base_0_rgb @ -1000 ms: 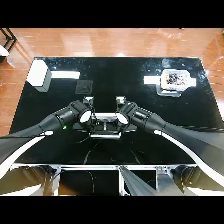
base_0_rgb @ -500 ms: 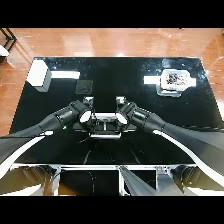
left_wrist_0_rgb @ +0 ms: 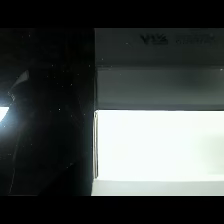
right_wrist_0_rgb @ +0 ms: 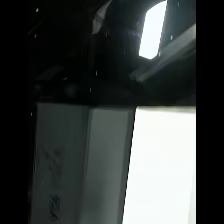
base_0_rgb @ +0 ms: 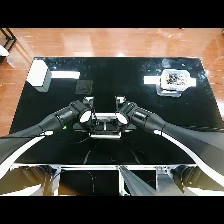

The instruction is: Fold the box and place the chain.

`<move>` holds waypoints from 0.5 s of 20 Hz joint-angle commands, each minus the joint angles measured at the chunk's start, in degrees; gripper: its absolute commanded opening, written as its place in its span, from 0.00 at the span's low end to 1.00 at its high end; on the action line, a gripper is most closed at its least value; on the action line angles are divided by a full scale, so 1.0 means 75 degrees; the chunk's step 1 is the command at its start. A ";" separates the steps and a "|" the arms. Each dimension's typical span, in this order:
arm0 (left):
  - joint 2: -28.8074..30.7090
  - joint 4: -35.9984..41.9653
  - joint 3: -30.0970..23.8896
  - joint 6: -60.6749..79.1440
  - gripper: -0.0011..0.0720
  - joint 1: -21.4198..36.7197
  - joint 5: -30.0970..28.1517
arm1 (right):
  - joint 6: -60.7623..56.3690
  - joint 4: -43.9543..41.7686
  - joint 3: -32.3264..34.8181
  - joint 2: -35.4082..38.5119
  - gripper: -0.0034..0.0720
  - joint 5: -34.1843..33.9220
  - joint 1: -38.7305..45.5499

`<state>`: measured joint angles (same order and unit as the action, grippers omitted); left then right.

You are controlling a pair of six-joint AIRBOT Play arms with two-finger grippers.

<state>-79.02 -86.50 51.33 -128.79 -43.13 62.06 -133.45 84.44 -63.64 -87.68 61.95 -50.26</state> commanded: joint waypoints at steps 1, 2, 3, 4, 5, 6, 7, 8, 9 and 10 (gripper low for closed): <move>0.0000 -0.0035 -0.0003 -0.0029 0.05 -0.0003 -0.0070 | 0.0516 0.0023 -0.0006 0.0152 0.56 0.0460 0.0102; 0.0000 -0.0032 -0.0003 -0.0029 0.05 -0.0003 -0.0070 | 0.0749 0.0038 -0.0006 0.0297 0.56 0.0592 0.0163; 0.0000 -0.0029 -0.0003 -0.0029 0.05 -0.0003 -0.0061 | 0.0976 0.0035 -0.0006 0.0493 0.56 0.0667 0.0224; 0.0000 -0.0029 -0.0003 -0.0029 0.05 -0.0003 -0.0055 | 0.1218 0.0035 -0.0006 0.0761 0.56 0.0761 0.0286; 0.0000 -0.0026 -0.0003 -0.0029 0.05 -0.0003 -0.0044 | 0.1504 0.0038 -0.0006 0.1043 0.56 0.0889 0.0338; 0.0000 -0.0026 -0.0003 -0.0026 0.05 -0.0003 -0.0038 | 0.1766 0.0073 -0.0006 0.1402 0.56 0.1067 0.0382; 0.0000 -0.0029 -0.0003 -0.0029 0.05 -0.0003 -0.0038 | 0.1996 0.0108 -0.0006 0.1760 0.56 0.1233 0.0417; 0.0000 -0.0026 -0.0003 -0.0029 0.05 -0.0003 -0.0038 | 0.2092 0.0256 -0.0006 0.2177 0.56 0.1431 0.0449; 0.0000 -0.0029 -0.0003 -0.0029 0.05 -0.0003 -0.0041 | 0.2116 0.0484 -0.0006 0.2597 0.56 0.1606 0.0513; 0.0000 -0.0026 -0.0003 -0.0029 0.05 -0.0003 -0.0041 | 0.2119 0.0758 -0.0006 0.2975 0.56 0.1751 0.0609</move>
